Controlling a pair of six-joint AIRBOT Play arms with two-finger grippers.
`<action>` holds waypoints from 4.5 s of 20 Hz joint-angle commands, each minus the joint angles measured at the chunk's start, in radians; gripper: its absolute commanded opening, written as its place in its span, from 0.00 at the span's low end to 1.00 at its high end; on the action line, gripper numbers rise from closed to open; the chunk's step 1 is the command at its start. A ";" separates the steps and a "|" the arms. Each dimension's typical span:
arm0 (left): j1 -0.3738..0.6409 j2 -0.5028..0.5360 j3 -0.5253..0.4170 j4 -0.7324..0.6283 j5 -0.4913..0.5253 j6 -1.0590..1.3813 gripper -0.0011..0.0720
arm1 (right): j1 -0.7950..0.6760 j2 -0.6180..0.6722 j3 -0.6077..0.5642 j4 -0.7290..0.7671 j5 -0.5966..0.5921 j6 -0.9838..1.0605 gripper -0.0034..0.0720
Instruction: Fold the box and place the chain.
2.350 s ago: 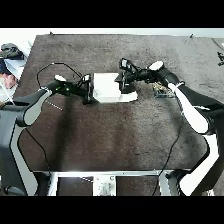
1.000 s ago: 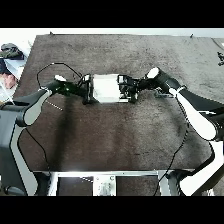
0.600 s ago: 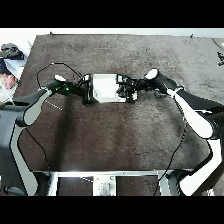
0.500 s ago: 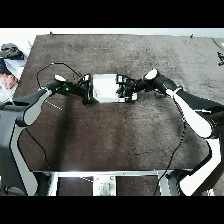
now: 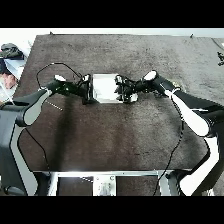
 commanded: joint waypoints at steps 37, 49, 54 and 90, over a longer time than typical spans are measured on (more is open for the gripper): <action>0.000 0.000 0.000 -0.002 0.003 -0.001 0.58 | -0.275 0.186 -0.233 -0.165 -0.037 1.291 0.04; 0.000 0.000 0.000 -0.002 0.003 -0.001 0.58 | -0.167 0.175 -0.253 0.116 -0.064 1.153 0.18; 0.000 0.000 0.000 -0.002 0.003 -0.001 0.58 | -0.157 0.176 -0.251 0.183 -0.057 1.131 0.57; 0.000 0.000 0.000 -0.002 0.003 -0.001 0.58 | 0.009 0.067 0.029 -0.199 0.035 1.381 0.57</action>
